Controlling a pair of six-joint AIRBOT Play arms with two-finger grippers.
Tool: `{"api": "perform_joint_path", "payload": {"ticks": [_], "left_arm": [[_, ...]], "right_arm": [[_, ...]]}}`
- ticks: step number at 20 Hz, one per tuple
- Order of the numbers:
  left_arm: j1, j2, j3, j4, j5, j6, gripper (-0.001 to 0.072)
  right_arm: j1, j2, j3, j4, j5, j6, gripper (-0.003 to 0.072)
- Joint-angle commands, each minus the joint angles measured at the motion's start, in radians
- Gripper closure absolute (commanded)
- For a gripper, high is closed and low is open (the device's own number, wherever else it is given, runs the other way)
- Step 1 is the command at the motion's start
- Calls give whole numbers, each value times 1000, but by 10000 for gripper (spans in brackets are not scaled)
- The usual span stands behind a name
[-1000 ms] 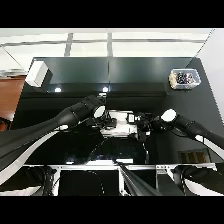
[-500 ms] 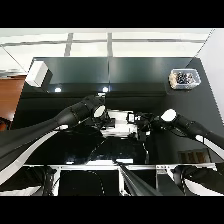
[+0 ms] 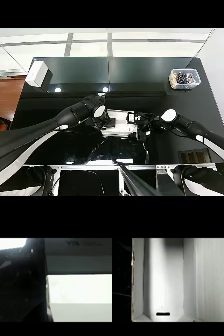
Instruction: Fold the box and place the chain.
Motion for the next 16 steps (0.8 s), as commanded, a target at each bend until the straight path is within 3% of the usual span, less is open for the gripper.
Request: {"api": "perform_joint_path", "payload": {"ticks": [1,7,8,9,10,16], "left_arm": [[0,0,0,-5,3,-2,681],[0,0,0,-7,3,-1,682],[0,0,0,-7,3,-2,682],[0,0,0,-7,3,-2,682],[0,0,0,-8,3,-2,682],[0,0,0,-7,2,-14,682]], "right_arm": [[0,0,0,2,1,0,378],[0,0,0,5,3,1,376],[0,0,0,5,6,1,315],[0,1,0,4,14,1,65],[0,3,0,0,27,8,-34],[-3,98,0,-195,66,32,-34]]}}
